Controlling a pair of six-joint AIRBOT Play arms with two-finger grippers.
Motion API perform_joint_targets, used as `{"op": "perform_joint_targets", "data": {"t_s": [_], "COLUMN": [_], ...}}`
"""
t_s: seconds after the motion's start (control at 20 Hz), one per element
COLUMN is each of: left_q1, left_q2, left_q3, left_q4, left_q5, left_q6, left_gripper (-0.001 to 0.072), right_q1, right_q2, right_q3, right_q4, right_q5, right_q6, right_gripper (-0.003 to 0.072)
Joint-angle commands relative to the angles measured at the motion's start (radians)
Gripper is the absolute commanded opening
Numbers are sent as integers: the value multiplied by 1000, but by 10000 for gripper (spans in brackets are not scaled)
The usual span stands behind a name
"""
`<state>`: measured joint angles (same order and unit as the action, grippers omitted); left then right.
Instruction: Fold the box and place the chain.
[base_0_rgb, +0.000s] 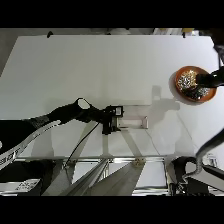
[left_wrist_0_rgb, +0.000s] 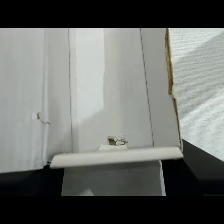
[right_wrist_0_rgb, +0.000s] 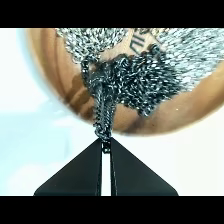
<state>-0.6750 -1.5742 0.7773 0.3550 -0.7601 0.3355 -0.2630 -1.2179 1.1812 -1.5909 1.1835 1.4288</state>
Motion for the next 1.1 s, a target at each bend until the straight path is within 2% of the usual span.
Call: {"op": "perform_joint_targets", "data": {"t_s": [0.0, 0.2, 0.35, 0.5, 0.75, 0.9, 1.05], "left_q1": [0, 0, 0, 0, 0, 0, 0], "left_q2": [0, 0, 0, 0, 0, 0, 0], "left_q3": [0, 0, 0, 0, 0, 0, 0], "left_q4": [0, 0, 0, 0, 0, 0, 0], "left_q5": [0, 0, 0, 0, 0, 0, 0], "left_q6": [0, 0, 0, 0, 0, 0, 0], "left_gripper": [312, 312, 312, 312, 312, 312, 312], "right_q1": [1, 1, 1, 1, 5, 80, 235], "right_q2": [167, 316, 377, 389, 389, 391, 409], "right_q3": [0, 0, 0, 0, -9, -66, -175], "right_q4": [29, 162, 265, 289, 469, 472, 473], "right_q5": [56, 105, 138, 185, 303, 319, 310], "right_q6": [-25, -53, -81, -80, -92, -92, -92], "right_gripper": [14, 14, 14, 14, 14, 14, 14]}}
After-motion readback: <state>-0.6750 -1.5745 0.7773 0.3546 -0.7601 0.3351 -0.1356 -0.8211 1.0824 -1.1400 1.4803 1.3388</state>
